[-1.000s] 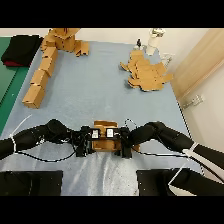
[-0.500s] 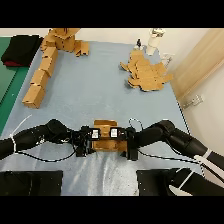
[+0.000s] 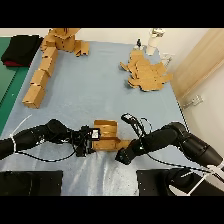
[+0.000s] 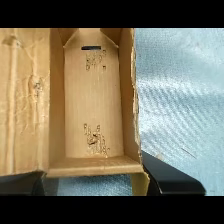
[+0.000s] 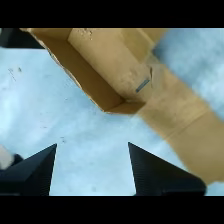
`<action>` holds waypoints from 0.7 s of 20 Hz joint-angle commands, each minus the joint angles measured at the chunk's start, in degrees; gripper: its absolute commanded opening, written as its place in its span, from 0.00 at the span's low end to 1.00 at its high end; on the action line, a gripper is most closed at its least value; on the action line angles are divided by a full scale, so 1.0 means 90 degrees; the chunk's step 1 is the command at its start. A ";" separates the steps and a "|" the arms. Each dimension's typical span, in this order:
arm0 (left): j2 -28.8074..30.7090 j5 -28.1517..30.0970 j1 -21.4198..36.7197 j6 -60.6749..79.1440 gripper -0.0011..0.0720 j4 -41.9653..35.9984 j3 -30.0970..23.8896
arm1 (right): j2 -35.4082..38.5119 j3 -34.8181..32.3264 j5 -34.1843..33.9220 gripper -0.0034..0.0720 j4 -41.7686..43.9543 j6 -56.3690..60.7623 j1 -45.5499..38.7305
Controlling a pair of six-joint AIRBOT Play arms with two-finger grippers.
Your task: Fold the box.
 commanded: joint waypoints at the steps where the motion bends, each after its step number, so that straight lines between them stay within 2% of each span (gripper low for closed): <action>1: -0.0002 -0.0012 0.0002 0.0002 0.66 0.0002 0.0002 | 0.0083 0.0002 0.0141 0.99 0.0214 0.1367 0.0010; 5: -0.0002 -0.0015 0.0002 0.0002 0.66 0.0005 0.0002 | 0.0022 0.0005 0.0877 0.98 0.0381 0.1409 0.0010; 6: -0.0002 -0.0015 0.0002 0.0002 0.66 0.0002 0.0002 | 0.0015 0.0005 0.0886 0.90 0.0554 0.1406 0.0010; 7: -0.0002 -0.0012 0.0002 0.0002 0.66 0.0005 0.0002 | 0.0012 0.0005 0.0882 0.43 0.0687 0.1409 0.0010; 8: -0.0002 -0.0012 0.0002 0.0002 0.66 0.0005 0.0002 | 0.0012 0.0005 0.0950 0.06 0.0748 0.1474 0.0010; 12: -0.0002 -0.0015 0.0002 0.0002 0.66 0.0002 0.0002 | -0.0046 0.0236 0.1800 0.06 0.0653 0.1610 -0.0066; 14: -0.0002 -0.0007 0.0002 0.0002 0.66 0.0002 0.0002 | -0.0440 0.0602 0.1902 0.05 0.0534 0.1268 -0.0274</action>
